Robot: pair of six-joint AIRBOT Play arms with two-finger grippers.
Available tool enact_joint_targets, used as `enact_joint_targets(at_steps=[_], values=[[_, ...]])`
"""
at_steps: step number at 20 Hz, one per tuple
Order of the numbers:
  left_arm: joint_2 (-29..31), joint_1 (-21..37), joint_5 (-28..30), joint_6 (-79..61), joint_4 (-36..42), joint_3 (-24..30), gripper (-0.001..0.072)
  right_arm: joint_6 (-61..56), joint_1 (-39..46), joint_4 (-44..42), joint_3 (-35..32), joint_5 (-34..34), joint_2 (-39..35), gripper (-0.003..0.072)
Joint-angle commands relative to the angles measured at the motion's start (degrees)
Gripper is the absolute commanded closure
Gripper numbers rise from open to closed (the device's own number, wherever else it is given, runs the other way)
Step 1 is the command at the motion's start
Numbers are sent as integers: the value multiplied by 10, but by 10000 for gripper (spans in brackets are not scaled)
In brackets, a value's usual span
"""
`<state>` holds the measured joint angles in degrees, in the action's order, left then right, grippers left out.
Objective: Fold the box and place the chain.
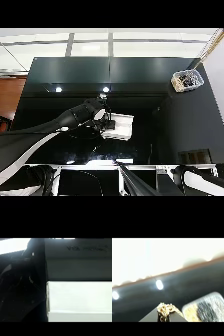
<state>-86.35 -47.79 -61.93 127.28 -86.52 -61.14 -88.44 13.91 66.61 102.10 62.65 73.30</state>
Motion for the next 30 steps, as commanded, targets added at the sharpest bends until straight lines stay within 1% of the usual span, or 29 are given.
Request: enact_joint_targets(at_steps=[1,3,6,8,9,12,15,18,21,23,26,30], values=[[0,0,-1,0,1,0,678,52,0,-73,0,-9,-70,674],[0,0,-1,0,0,0,677,79,0,-115,0,15,-98,675],[0,0,-1,0,1,0,677,99,-5,-146,-4,97,-137,674],[0,0,-1,0,1,0,678,99,-24,-146,-38,126,-164,675],[0,0,-1,0,1,0,677,99,-38,-148,-67,142,-177,674],[0,0,-1,0,1,0,677,100,-94,-148,-201,182,-220,674],[0,0,1,0,1,0,677,101,-155,-168,-339,193,-236,675],[0,0,1,0,0,0,677,101,-210,-191,-437,171,-236,675],[0,0,1,0,1,0,677,100,-256,-214,-506,159,-236,676],[0,0,1,0,1,0,677,100,-286,-237,-545,139,-236,676],[0,0,1,0,1,0,677,101,-332,-277,-581,100,-231,676],[0,0,1,0,1,0,677,101,-388,-300,-589,19,-200,677]])
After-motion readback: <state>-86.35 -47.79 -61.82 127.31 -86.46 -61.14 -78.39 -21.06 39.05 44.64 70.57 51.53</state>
